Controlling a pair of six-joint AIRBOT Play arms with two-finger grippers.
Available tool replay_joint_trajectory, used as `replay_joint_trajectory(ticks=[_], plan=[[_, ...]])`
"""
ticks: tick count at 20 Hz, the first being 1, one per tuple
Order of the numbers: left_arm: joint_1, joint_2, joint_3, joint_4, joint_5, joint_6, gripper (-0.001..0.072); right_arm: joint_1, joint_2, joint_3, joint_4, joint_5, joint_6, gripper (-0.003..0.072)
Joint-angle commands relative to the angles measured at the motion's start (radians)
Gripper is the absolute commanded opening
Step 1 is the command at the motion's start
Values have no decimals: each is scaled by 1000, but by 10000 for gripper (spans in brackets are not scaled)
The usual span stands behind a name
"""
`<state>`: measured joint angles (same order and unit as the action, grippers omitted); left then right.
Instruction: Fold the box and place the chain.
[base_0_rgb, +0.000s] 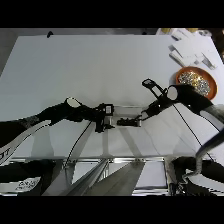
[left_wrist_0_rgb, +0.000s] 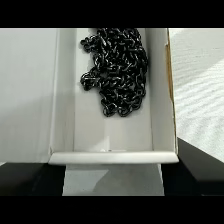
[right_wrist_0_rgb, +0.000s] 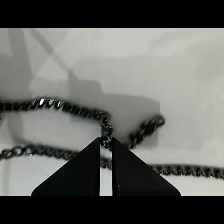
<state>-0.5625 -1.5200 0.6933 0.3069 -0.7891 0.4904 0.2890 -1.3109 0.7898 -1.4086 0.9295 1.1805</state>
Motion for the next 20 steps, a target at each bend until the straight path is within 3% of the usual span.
replay_joint_trajectory(ticks=[1,4,10,16,20], plan=[[0,1,0,0,0,0,111,1,118,1,3,32,27,20],[0,0,0,0,0,0,111,1,277,1,12,93,59,20],[0,0,0,0,0,0,111,1,518,-2,268,187,11,20],[0,1,0,0,0,0,111,28,559,-18,610,185,-158,20],[0,1,0,0,0,0,111,153,557,-19,636,41,-177,20]])
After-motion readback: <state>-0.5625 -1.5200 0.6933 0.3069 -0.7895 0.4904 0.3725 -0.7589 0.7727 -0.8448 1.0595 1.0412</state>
